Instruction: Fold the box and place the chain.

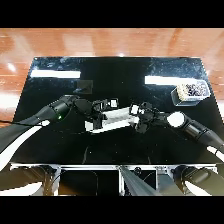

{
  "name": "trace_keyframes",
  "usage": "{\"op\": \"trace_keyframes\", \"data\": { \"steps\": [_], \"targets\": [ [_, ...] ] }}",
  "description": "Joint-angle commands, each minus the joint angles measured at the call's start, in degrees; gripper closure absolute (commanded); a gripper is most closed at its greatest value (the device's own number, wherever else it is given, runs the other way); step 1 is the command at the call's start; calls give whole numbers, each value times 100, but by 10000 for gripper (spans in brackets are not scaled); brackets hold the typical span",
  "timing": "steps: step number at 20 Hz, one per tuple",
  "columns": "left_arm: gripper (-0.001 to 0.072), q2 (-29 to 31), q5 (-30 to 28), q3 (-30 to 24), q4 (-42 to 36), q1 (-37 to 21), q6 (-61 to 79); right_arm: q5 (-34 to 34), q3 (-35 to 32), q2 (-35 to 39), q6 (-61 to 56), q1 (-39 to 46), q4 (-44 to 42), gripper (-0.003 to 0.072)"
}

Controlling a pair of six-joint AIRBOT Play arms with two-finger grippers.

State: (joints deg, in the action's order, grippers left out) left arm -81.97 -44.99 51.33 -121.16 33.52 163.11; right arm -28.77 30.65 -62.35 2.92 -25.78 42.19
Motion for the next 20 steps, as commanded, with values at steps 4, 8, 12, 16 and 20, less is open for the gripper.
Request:
{"op": "trace_keyframes", "data": {
  "steps": [4,8,12,16,20],
  "targets": [
    [687,-9,48,144,120,0,87,-424,4,81,74,221,-96,-32],
    [688,-249,-105,490,219,2,365,-546,4,55,501,221,-520,-32],
    [688,-575,-461,942,461,0,363,-710,4,-83,872,221,-879,-24],
    [688,-640,-492,1119,525,0,358,-710,7,-365,1390,221,-1364,-24],
    [688,-647,-579,1123,525,0,295,-754,7,-599,1668,223,-1537,-24]
  ]
}}
